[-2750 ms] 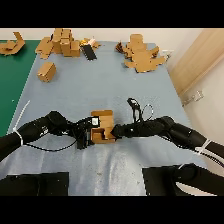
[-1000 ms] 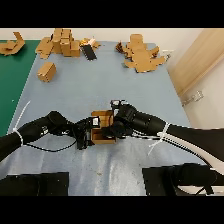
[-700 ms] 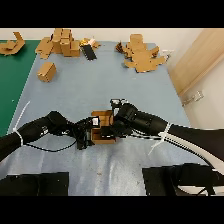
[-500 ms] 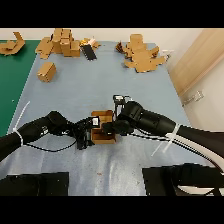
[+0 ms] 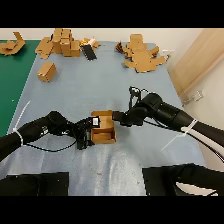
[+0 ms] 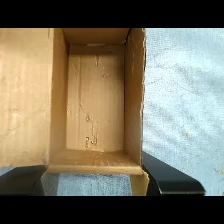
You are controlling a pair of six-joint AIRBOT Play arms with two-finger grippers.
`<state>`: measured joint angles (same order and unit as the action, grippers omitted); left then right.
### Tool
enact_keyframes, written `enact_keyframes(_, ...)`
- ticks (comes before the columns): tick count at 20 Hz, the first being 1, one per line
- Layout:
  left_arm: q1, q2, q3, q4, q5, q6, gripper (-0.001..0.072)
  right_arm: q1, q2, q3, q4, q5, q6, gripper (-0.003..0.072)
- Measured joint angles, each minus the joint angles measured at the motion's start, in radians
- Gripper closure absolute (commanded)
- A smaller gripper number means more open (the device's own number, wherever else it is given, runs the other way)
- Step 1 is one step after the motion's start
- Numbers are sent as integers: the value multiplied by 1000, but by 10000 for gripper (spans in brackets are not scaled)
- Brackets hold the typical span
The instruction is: Fold the box.
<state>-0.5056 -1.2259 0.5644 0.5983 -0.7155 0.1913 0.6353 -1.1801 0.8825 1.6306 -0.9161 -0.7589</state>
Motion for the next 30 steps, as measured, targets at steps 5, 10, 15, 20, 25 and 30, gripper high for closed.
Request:
enact_keyframes(5, 0, 0, 0, 0, 0, 0, 329, -239, -85, -55, 474, 131, -538, 684)
enact_keyframes(10, 0, 0, 0, 0, 0, 0, 329, -338, -262, 18, 951, -81, -1187, 683)
enact_keyframes(15, 0, 0, 0, 0, 1, 0, 330, -330, -294, -7, 1122, -221, -1589, 683)
enact_keyframes(20, 0, 0, 0, 0, 0, 0, 330, -278, -159, -156, 1143, -159, -1823, 682)
enact_keyframes(25, 0, 0, 0, 0, 0, 0, 329, -194, 32, -270, 1061, 23, -1905, 682)
enact_keyframes(30, 0, 0, 0, 0, 0, 0, 329, -77, 190, -327, 977, 220, -1973, 680)
